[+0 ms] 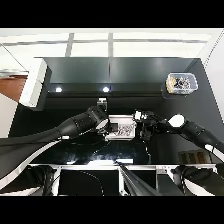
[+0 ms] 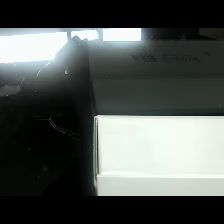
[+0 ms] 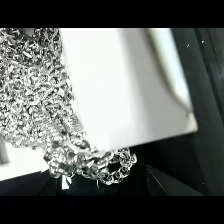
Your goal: Fold the box and place the chain.
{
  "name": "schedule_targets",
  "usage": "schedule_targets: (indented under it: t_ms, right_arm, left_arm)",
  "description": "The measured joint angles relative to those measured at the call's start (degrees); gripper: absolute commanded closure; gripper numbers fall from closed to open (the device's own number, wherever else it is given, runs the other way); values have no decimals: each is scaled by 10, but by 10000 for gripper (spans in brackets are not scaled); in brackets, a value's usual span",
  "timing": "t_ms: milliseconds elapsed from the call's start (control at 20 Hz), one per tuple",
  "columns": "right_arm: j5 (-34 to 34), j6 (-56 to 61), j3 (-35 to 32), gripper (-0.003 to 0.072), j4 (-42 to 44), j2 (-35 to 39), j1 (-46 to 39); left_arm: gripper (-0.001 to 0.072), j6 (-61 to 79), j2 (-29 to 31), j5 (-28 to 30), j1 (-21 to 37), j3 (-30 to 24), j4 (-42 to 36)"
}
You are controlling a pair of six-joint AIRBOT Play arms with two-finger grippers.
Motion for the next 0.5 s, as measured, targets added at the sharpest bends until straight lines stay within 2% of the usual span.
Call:
schedule_targets:
  t_ms: [50,100,150,200,250,350,400,500]
  right_arm:
    - [0,-3,0,186,3,-3,1]
    - [3,-7,0,220,8,-6,1]
    - [5,-11,0,221,12,-8,1]
    - [4,-13,0,274,15,-10,1]
    - [5,-15,0,507,17,-11,0]
    - [3,-17,0,531,21,-12,1]
    - [3,-18,0,620,22,-13,1]
    - [4,-19,0,626,22,-14,1]
  left_arm:
    - [676,0,0,0,0,0,0]
    - [676,-2,0,0,0,0,0]
    - [675,-3,0,0,0,0,0]
    - [676,-3,0,0,0,0,0]
    - [675,-3,0,0,0,0,0]
    - [675,0,0,0,0,0,0]
    - [675,0,0,0,0,0,0]
    - [676,0,0,0,0,0,0]
